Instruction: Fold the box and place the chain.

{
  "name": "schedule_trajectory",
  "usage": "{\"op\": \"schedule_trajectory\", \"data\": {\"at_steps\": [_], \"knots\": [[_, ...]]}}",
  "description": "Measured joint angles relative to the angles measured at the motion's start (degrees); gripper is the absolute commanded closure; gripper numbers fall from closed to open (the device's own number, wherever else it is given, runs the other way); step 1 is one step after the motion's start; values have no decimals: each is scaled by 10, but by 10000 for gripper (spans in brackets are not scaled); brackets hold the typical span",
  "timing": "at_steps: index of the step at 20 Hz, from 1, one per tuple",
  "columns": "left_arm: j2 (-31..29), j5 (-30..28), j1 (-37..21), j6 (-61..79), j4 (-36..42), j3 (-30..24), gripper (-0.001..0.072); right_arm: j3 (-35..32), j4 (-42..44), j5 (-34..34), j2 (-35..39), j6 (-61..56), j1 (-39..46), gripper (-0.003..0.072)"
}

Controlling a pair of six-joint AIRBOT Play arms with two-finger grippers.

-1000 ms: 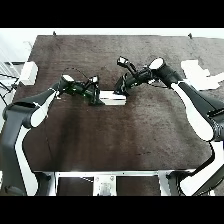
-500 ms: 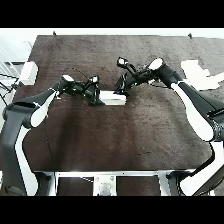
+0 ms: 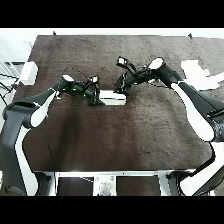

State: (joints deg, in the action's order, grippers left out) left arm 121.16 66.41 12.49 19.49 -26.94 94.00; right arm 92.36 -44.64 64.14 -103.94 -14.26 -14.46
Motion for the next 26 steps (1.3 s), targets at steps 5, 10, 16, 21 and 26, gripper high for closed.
{"op": "schedule_trajectory", "data": {"at_steps": [5,10,16,21,26], "knots": [[0,0,0,0,0,0,235,0,-1,-18,0,0,-5,280],[0,0,0,0,0,0,236,0,-7,-23,0,0,-8,317],[0,0,0,0,0,0,235,-3,-34,-25,0,-2,-16,320],[0,0,0,0,0,0,236,-5,-43,-26,0,-4,-19,320],[0,0,0,1,0,0,235,-17,-46,-28,0,-4,-26,320]]}}
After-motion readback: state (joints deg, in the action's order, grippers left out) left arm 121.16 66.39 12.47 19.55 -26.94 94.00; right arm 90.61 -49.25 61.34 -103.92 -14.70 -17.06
